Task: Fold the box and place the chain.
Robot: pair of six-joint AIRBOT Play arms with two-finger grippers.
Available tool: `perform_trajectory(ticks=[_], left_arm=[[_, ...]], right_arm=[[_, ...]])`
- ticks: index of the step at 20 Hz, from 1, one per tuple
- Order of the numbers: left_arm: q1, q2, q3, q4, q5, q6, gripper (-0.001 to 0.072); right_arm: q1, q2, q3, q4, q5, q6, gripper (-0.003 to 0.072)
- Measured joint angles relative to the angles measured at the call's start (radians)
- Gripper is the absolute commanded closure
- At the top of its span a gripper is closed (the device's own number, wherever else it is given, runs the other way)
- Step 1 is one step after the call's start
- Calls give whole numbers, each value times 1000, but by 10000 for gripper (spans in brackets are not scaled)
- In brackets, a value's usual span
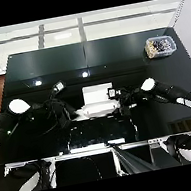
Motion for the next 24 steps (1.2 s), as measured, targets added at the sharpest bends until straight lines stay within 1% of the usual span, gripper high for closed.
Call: perform_trajectory(ticks=[2, 5, 6, 7, 8, 11, 12, 13, 15, 16, 21, 24], left_arm=[[-5, 3, -6, 3, 36, 167, -9], [-43, -7, -11, 20, 131, 348, -8], [-63, -17, -12, 40, 160, 381, -3], [-82, -29, -13, 61, 190, 406, 16], [-101, -43, -13, 76, 219, 423, 16], [-149, -96, -13, 75, 256, 444, 17], [-162, -113, -13, 66, 267, 448, 41], [-172, -125, -13, 57, 271, 451, 153], [-186, -142, -13, 29, 275, 455, 422], [-191, -148, -13, 18, 281, 456, 492], [-199, -159, -13, -16, 298, 459, 492], [-201, -164, -13, -67, 299, 459, 491]], right_arm=[[0, 0, 0, 0, 0, 0, 599], [0, 0, 0, 0, 0, 0, 599], [0, 0, 0, 0, 0, 0, 600], [0, 0, 0, 0, 0, 0, 599], [0, 0, 0, 0, 0, 0, 600], [0, 0, 0, 0, 0, 0, 599], [0, 0, 0, 0, 0, 0, 600], [0, 0, 0, 0, 0, 0, 600], [0, 0, 0, 0, 0, 0, 600], [0, 0, 0, 0, 0, 0, 600], [0, 0, 0, 0, 0, 0, 600], [0, 0, 0, 0, 0, 0, 600]])
